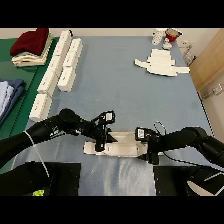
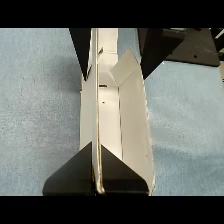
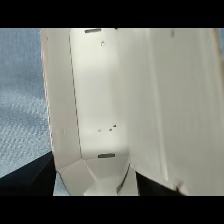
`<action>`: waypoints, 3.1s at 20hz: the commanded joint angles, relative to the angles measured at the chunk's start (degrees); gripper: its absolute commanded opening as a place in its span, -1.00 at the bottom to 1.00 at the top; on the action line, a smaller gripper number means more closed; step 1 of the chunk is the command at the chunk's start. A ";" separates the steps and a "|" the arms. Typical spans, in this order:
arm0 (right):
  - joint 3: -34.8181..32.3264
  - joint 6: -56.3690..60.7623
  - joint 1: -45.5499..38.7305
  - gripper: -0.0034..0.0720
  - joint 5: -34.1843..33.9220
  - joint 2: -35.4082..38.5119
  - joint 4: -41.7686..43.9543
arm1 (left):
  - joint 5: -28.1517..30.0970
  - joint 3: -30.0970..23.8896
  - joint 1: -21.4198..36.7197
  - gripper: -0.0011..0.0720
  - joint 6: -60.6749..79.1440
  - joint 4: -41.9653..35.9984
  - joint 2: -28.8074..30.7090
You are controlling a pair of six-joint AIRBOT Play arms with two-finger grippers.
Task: Fold the box.
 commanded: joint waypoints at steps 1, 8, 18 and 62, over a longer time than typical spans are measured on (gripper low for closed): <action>-0.04 -0.70 0.07 1.00 -0.09 -0.09 -0.50 | 0.00 0.00 -0.02 -0.94 0.02 0.00 0.04; -1.68 -2.25 0.07 0.90 1.97 -0.09 -0.26 | 0.02 0.00 -0.02 -0.94 0.02 0.00 0.04; -3.89 -9.44 0.35 0.88 6.84 -1.62 2.40 | 0.00 0.00 -0.02 -0.94 0.02 0.00 0.04; -4.85 -9.81 1.29 0.54 8.92 -2.82 1.42 | 0.00 0.00 -0.02 -0.94 0.02 -0.42 0.04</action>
